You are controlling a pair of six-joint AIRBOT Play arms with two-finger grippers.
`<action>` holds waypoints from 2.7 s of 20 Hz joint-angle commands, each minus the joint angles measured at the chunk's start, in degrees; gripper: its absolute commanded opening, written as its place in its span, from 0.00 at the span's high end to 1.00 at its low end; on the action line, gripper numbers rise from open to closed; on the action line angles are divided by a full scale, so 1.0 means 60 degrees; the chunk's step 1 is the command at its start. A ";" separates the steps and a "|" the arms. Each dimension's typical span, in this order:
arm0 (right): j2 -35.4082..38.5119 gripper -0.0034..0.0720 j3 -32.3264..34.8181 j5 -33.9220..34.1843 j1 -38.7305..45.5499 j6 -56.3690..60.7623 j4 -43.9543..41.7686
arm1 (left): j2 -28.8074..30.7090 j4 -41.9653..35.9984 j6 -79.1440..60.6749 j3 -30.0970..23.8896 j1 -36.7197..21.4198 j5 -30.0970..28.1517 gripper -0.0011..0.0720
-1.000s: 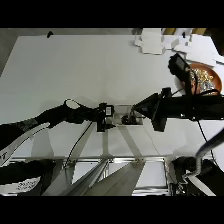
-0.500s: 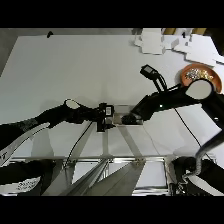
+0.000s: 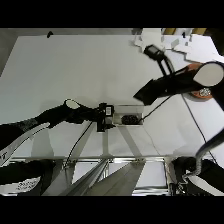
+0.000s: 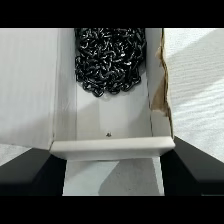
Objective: Fold the box and place the chain.
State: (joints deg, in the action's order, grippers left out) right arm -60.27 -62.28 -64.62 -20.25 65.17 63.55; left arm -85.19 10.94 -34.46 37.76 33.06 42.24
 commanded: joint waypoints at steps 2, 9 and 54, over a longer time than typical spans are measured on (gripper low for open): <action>-0.0186 0.75 -0.0659 0.0127 0.0004 0.1960 0.4149 | 0.0000 0.0004 -0.0004 0.0000 0.0000 -0.0004 0.70; -0.1344 0.93 0.0780 0.0393 0.0076 0.2761 0.5340 | 0.0000 0.0004 -0.0004 0.0000 0.0000 -0.0004 0.70; -0.1239 0.94 0.2167 0.0707 0.2353 0.1570 0.2419 | 0.0000 0.0004 -0.0004 0.0000 0.0000 0.0000 0.70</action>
State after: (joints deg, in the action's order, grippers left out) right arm -73.65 -49.28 -57.89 -6.07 78.24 82.52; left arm -85.19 10.96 -34.48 37.76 33.06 42.24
